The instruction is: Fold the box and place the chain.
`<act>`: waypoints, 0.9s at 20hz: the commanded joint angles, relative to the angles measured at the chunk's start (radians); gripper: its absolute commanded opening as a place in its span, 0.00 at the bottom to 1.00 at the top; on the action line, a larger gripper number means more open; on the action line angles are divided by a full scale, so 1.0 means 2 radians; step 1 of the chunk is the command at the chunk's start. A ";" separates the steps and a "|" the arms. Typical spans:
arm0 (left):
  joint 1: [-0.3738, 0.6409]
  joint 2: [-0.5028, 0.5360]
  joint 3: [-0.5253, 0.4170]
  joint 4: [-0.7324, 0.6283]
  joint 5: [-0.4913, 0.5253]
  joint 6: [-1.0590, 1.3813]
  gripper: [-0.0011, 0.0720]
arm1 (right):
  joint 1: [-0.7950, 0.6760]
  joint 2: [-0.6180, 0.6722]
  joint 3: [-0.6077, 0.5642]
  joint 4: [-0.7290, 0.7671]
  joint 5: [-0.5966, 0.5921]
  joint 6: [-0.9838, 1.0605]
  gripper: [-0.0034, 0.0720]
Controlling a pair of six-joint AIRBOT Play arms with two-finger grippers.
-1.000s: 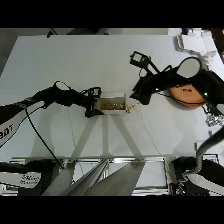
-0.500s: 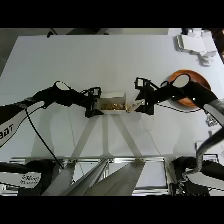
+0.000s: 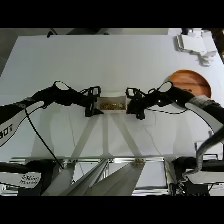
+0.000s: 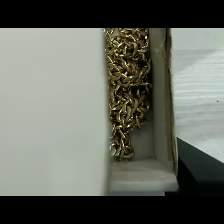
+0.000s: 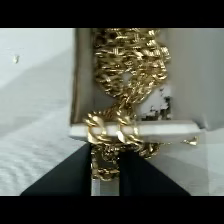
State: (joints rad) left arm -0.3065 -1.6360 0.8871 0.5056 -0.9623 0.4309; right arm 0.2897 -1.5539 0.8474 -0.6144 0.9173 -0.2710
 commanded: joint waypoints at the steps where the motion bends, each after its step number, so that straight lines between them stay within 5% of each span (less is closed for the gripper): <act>1: 0.000 0.000 0.000 0.002 -0.003 0.003 0.40 | 0.002 -0.007 0.000 -0.013 -0.012 0.007 0.06; 13: 0.000 0.000 0.000 0.002 -0.003 0.003 0.40 | -0.001 0.162 0.000 -0.091 -0.003 0.166 0.06; 18: 0.000 0.000 0.000 0.002 -0.004 0.003 0.40 | -0.001 0.212 0.005 0.062 0.003 0.161 0.06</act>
State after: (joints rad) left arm -0.3077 -1.6363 0.8867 0.5091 -0.9699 0.4374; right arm 0.2878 -1.1839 0.8505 -0.6704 0.9199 0.0460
